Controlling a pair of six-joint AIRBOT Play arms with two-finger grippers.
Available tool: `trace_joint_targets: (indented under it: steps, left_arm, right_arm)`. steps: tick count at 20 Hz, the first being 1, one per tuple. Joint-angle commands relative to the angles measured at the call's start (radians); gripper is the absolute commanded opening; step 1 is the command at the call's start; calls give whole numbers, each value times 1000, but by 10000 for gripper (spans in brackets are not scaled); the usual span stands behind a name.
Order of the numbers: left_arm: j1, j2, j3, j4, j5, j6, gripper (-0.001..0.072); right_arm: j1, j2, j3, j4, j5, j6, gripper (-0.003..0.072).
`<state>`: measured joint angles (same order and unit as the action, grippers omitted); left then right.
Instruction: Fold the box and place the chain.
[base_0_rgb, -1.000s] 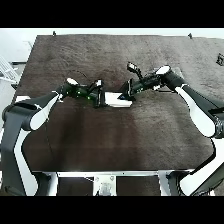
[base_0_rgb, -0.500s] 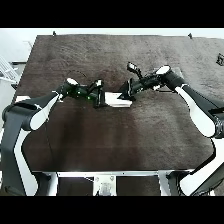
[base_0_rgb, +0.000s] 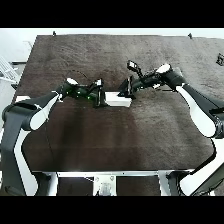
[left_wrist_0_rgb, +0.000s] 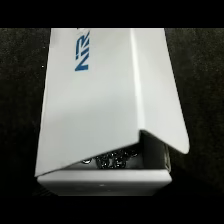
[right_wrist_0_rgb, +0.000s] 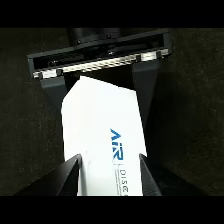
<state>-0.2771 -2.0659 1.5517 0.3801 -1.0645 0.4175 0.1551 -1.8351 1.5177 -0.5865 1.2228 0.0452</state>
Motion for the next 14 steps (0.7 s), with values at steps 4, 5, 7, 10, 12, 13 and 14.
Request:
trace_joint_targets:
  steps: [4,5,7,10,12,13,14]
  left_arm:
    - [-1,1,0,1,-2,2,419]
    - [-1,1,0,1,-2,2,419]
    - [-1,1,0,1,-2,2,419]
    - [-1,1,0,1,-2,2,419]
    - [-1,1,0,1,-2,2,419]
    - [-1,1,0,1,-2,2,419]
    - [-1,1,0,1,-2,2,419]
  right_arm:
    - [-2,0,12,-10,-4,-1,394]
    - [-2,0,12,-23,-4,-1,394]
    - [0,0,12,-68,-5,-1,393]
    - [1,0,12,-98,-29,0,393]
    - [1,0,12,-94,-49,-1,393]
    - [2,0,12,-87,-49,-1,393]
    - [2,0,12,-77,-48,0,392]
